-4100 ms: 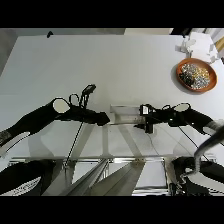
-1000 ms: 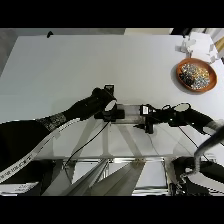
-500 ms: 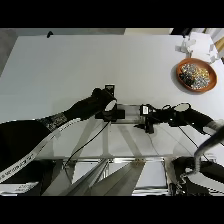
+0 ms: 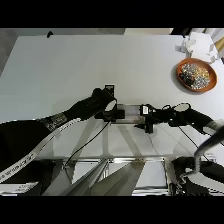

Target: Fold the box and place the chain.

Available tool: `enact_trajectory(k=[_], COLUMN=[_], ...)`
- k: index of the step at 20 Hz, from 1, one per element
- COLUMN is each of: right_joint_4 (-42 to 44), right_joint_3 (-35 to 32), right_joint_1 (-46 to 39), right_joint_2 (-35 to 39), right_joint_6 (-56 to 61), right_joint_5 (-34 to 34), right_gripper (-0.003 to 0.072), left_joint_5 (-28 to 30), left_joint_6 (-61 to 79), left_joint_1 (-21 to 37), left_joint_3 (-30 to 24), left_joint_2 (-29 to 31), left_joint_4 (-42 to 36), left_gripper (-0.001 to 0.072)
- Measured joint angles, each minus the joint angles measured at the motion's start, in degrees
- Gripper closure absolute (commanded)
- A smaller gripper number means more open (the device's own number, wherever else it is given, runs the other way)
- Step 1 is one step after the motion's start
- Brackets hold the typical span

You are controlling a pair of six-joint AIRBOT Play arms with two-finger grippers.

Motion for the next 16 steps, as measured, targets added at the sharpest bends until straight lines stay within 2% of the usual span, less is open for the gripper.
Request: enact_trajectory(k=[3,4,8,9,13,16], right_joint_4=[0.0,0.0,0.0,0.0,-0.1,-0.1], right_joint_3=[0.0,0.0,0.0,0.0,0.0,0.0], right_joint_1=[0.0,0.0,0.0,0.0,0.0,0.0], right_joint_2=[0.0,0.0,0.0,0.0,0.0,0.0], right_joint_6=[0.0,0.0,-0.1,-0.1,-0.1,-0.1], right_joint_5=[0.0,0.0,0.0,0.0,0.0,0.0], right_gripper=[0.0284,0.0284,0.0284,0.0284,0.0284,0.0284], left_joint_5=[-0.1,-0.1,-0.2,-0.3,-1.5,-4.5], left_joint_6=[0.1,0.1,0.5,0.5,3.4,8.8], left_joint_1=[0.0,0.0,0.1,0.3,1.3,2.3], left_joint_3=[0.0,0.0,0.0,0.0,0.0,0.0], left_joint_2=[0.0,0.0,0.7,1.1,3.7,6.2], left_joint_4=[0.0,0.0,-0.7,-0.7,-0.4,-0.2], left_gripper=[0.0706,0.0684,0.0325,0.0296,0.0296,0.0296])
